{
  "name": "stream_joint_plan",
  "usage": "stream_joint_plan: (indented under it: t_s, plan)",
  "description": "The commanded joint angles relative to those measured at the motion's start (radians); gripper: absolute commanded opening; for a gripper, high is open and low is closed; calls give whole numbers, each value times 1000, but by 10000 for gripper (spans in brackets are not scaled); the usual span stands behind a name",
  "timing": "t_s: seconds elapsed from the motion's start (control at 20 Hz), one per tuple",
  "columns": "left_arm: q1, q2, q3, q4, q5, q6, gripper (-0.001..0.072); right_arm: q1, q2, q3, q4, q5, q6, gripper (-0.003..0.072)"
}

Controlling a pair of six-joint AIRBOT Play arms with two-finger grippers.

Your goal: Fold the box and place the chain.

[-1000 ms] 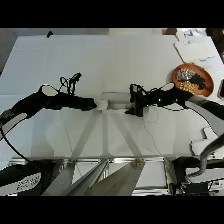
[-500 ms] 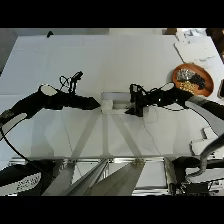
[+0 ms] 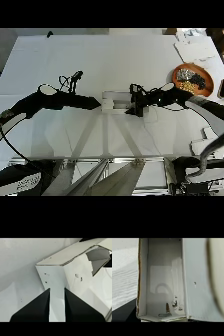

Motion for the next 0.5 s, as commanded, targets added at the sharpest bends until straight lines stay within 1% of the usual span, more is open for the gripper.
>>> stream_joint_plan:
  t_s: [0.0,0.05,0.45]
  plan:
    - [15,0,1,8,0,11,104,0,0,1,0,0,0,493]
    - [17,0,1,19,4,10,91,0,0,1,0,0,0,493]
    - [23,0,1,13,22,11,94,0,0,1,0,0,0,493]
